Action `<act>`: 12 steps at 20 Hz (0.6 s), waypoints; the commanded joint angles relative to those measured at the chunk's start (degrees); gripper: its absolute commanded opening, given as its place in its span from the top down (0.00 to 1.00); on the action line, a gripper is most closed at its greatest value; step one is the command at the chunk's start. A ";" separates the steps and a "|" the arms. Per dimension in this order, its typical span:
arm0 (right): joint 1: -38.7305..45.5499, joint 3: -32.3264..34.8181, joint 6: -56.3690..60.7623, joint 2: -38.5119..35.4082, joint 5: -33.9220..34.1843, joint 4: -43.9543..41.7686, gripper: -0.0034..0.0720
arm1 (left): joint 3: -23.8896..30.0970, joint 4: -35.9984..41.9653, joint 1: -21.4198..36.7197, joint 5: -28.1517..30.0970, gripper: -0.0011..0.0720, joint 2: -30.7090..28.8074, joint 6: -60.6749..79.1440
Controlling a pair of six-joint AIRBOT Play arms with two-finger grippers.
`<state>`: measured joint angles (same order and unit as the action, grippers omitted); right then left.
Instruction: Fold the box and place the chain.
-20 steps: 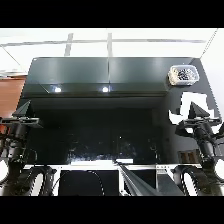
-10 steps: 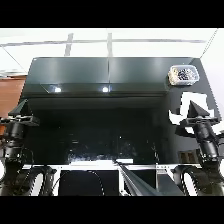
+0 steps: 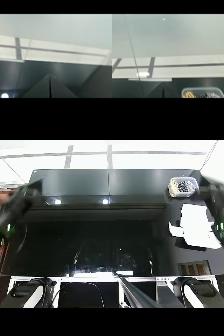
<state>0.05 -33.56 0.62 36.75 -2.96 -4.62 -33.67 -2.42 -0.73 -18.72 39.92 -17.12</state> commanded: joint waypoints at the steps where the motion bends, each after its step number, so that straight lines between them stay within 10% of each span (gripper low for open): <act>1: -0.04 -18.23 4.11 24.55 -8.33 4.61 0.94 | -22.49 -34.12 -2.23 -12.48 0.96 25.09 -28.50; 4: 0.00 -27.02 35.98 37.70 -24.46 38.82 0.94 | -37.33 -69.29 -4.28 -34.10 0.96 39.04 -59.01; 7: 1.27 -32.89 73.66 42.47 -43.56 87.27 0.94 | -40.61 -78.60 -2.64 -43.41 0.95 40.63 -62.25; 10: 10.99 -32.98 80.98 41.99 -54.10 106.01 0.94 | -40.22 -81.31 2.62 -52.85 0.91 38.25 -67.65; 12: 21.86 -32.96 84.21 41.97 -56.41 106.49 0.94 | -38.16 -80.56 6.16 -56.37 0.46 35.54 -68.85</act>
<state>11.20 -64.93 69.21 77.14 -47.97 81.41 -71.99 -77.47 1.52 -65.49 76.77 -79.59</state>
